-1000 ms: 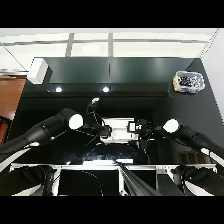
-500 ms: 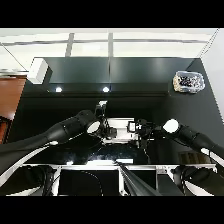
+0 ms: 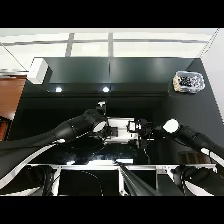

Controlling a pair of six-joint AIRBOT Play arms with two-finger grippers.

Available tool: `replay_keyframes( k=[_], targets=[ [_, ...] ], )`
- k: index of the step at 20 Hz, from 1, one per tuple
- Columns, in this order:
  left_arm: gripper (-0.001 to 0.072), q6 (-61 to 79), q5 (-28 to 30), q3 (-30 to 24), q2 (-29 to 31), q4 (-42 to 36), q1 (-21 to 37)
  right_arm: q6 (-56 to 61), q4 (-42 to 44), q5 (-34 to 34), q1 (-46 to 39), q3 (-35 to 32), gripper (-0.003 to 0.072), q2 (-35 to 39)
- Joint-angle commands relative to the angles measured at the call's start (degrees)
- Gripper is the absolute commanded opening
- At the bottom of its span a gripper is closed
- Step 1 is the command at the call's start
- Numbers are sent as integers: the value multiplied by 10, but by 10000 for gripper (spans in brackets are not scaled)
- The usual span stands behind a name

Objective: Fold the box and place the chain.

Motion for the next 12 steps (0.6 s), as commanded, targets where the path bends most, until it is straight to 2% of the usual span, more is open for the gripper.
replay_keyframes(
  k=[1, 7, 9, 10, 12],
  targets=[
    [273, -11, -16, 4, -2, 4, 0, 0, 0, 0, 0, 0, 200, 0],
    [269, -19, -21, 6, -2, 10, 2, 0, 0, 0, 0, 0, 200, 0],
    [76, -19, -20, 6, -2, 13, 4, 0, 0, 0, 1, 0, 200, 0],
    [27, -19, -19, 6, -2, 13, 4, 0, 0, 0, 0, 0, 200, 0],
    [30, -19, -19, 6, -2, 13, 3, 0, 0, 0, 1, 0, 199, 0]
  ],
)
